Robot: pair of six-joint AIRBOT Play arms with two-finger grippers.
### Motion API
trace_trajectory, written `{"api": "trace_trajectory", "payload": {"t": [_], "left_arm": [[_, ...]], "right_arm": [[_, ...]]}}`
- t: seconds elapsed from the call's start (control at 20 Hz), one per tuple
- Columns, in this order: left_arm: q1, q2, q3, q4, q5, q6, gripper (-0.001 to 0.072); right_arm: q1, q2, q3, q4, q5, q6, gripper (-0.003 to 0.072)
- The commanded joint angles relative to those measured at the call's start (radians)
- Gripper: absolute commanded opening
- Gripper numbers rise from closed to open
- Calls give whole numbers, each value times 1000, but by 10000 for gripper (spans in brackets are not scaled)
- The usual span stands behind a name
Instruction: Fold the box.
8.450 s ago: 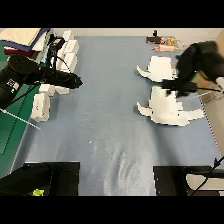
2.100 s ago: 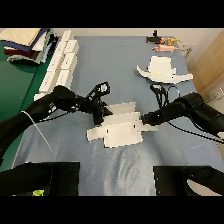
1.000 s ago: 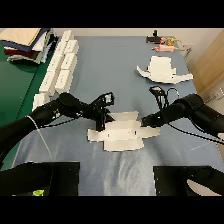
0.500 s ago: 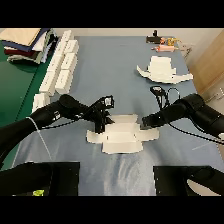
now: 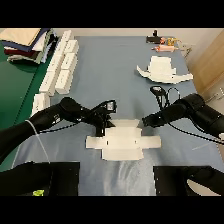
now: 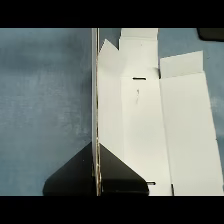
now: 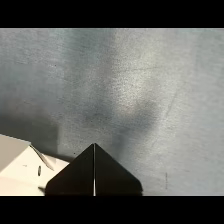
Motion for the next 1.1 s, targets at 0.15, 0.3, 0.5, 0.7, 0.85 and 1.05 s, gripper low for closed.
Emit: {"api": "trace_trajectory", "payload": {"t": [0.15,0.3,0.5,0.7,0.85,1.05], "left_arm": [[-37,182,-68,11,182,69,9],[-129,196,-151,6,323,71,8],[-238,196,-208,3,477,71,9],[-253,195,-224,3,486,66,11],[-253,195,-229,3,459,60,12],[-252,200,-228,4,346,27,12]], "right_arm": [[1,7,1,-34,5,13,1],[1,30,2,-68,31,65,1],[1,93,2,-120,35,112,1],[1,113,2,-134,35,132,1],[1,113,2,-133,34,132,1],[1,113,2,-131,32,132,1]]}}
